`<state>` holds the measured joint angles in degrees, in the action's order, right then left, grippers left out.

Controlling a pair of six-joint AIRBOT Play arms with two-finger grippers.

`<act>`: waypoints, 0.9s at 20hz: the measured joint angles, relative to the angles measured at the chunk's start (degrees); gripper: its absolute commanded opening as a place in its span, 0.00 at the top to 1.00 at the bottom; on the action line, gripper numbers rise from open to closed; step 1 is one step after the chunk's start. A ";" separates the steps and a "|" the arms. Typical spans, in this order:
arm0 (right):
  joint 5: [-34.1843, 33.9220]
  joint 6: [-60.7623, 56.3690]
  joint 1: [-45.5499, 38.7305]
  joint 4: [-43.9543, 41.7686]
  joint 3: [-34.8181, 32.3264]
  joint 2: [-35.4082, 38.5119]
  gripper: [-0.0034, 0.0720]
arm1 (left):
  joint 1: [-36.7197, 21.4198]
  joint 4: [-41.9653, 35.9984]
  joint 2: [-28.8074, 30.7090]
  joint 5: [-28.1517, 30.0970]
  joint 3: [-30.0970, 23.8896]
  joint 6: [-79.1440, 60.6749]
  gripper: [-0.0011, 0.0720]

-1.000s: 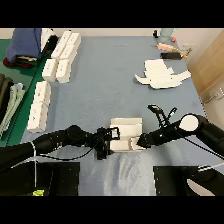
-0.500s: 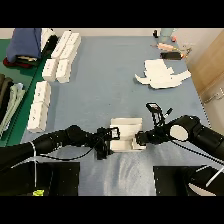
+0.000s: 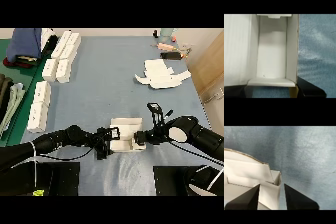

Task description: Fold the box.

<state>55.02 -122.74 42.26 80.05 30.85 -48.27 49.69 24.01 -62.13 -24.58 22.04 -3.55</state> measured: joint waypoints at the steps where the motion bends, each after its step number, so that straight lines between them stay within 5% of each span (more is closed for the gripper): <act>1: 0.09 -0.07 0.04 -0.17 0.02 0.00 0.36 | 0.00 0.00 0.00 0.00 0.00 0.00 0.35; 11: 1.60 -3.52 3.85 -1.03 1.18 -4.09 0.37 | 0.00 0.00 0.00 -0.02 0.00 0.02 0.35; 18: 8.74 -14.49 9.22 8.81 9.51 -11.76 0.37 | 0.00 0.00 0.00 0.00 0.00 0.02 0.35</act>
<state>63.77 -137.23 51.48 88.86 40.36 -60.03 49.69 24.01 -62.13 -24.58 22.04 -3.53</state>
